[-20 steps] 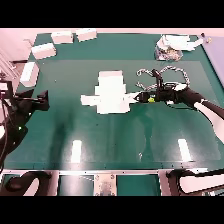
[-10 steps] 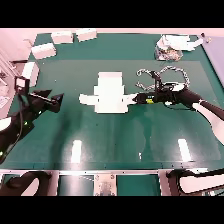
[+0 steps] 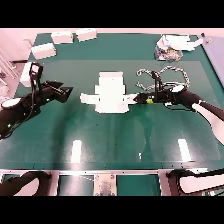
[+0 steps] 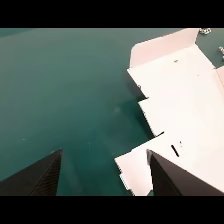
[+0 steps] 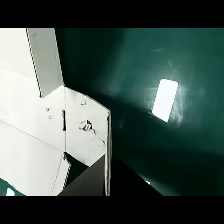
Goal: Fold the box and place the chain.
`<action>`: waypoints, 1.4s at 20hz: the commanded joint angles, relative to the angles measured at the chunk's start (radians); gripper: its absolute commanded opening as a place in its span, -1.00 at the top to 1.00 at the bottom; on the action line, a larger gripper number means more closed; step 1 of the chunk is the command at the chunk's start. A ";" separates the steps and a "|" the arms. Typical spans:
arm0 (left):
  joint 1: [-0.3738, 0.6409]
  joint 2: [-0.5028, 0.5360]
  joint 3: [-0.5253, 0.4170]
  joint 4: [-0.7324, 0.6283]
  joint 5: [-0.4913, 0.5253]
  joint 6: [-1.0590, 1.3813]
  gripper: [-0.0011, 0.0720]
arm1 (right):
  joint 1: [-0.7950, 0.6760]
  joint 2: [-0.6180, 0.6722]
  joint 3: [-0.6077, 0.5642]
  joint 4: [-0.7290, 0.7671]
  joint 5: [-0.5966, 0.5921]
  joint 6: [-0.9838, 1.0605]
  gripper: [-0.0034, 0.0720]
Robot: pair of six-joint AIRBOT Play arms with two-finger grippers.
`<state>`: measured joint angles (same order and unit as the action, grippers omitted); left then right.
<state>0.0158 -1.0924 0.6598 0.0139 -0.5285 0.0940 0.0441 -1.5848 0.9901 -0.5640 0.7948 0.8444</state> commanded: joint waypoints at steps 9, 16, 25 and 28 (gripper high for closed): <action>-0.002 -0.430 0.319 0.067 -0.305 -0.054 -0.68 | -0.005 0.002 0.000 0.014 -0.010 -0.010 0.90; -0.002 -0.669 0.630 0.261 -0.505 -0.251 -0.68 | -0.005 0.002 0.000 0.014 -0.014 -0.011 0.90; -0.098 -0.842 0.901 0.417 -0.605 -0.412 -0.68 | -0.004 0.002 0.000 0.014 -0.013 -0.010 0.90; -0.115 -0.884 0.944 0.411 -0.577 -0.412 -0.68 | -0.004 0.002 0.000 0.014 -0.013 -0.010 0.90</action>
